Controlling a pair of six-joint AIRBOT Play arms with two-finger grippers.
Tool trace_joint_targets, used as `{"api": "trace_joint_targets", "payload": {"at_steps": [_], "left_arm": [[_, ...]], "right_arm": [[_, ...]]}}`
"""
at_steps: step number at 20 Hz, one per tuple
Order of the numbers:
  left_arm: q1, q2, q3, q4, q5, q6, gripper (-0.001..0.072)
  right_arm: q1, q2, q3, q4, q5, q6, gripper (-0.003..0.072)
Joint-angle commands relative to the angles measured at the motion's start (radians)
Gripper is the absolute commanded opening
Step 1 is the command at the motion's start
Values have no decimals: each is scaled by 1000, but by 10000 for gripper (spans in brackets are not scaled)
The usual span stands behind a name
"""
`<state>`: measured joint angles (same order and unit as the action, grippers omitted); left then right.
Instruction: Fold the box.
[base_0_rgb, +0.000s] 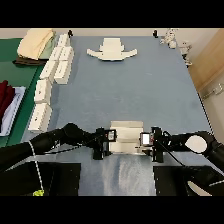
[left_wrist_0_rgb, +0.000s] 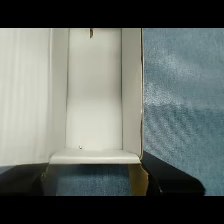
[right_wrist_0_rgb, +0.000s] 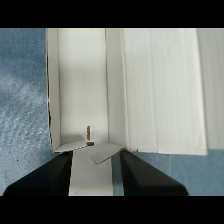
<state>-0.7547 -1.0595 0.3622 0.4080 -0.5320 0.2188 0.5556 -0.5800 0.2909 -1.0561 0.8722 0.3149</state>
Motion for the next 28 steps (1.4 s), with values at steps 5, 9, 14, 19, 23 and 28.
{"api": "trace_joint_targets", "payload": {"at_steps": [5, 9, 14, 19, 23, 28], "left_arm": [[0, 0, 0, 0, 0, 0, 528], [0, 0, 0, 0, 0, 0, 528], [0, 0, 0, 0, 0, 0, 528], [0, 0, 0, 0, 0, 0, 528], [0, 0, 0, 0, 0, 0, 528], [0, 0, 0, 0, 0, 0, 528]], "right_arm": [[0, 0, 0, -6, 10, 10, 286], [0, 0, -6, -17, 8, 51, 443], [0, 0, -6, -34, 9, 85, 407], [2, 0, -6, 6, 24, 85, 201], [2, -1, -6, 55, 12, 61, 155], [2, -58, -6, 183, -42, -69, 381]]}}
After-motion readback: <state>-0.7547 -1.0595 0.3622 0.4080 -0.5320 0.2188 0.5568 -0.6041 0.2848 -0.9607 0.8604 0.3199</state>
